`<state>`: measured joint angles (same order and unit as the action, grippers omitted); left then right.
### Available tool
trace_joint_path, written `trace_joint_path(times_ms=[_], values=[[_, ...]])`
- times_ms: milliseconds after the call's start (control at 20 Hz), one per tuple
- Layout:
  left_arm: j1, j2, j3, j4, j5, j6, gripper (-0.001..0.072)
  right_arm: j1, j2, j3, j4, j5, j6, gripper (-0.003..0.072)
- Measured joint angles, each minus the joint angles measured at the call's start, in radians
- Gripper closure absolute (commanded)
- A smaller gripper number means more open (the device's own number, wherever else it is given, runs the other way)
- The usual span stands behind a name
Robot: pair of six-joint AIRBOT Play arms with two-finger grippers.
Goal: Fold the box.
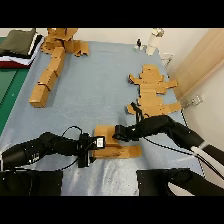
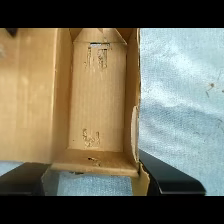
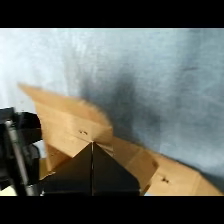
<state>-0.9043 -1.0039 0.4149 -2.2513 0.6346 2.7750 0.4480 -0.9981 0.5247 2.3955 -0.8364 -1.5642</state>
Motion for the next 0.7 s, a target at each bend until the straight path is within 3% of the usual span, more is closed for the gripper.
trace_joint_path(times_ms=[300, 700], values=[[0.000, 0.000, 0.000, 0.000, 0.001, 0.000, 0.0234, 0.000, -0.135, 0.011, 0.009, 0.037, -0.161, 0.0687], [0.000, 0.000, 0.000, 0.000, 0.002, 0.000, 0.0234, 0.000, -0.081, 0.061, -0.041, 0.049, -0.264, 0.0688]])
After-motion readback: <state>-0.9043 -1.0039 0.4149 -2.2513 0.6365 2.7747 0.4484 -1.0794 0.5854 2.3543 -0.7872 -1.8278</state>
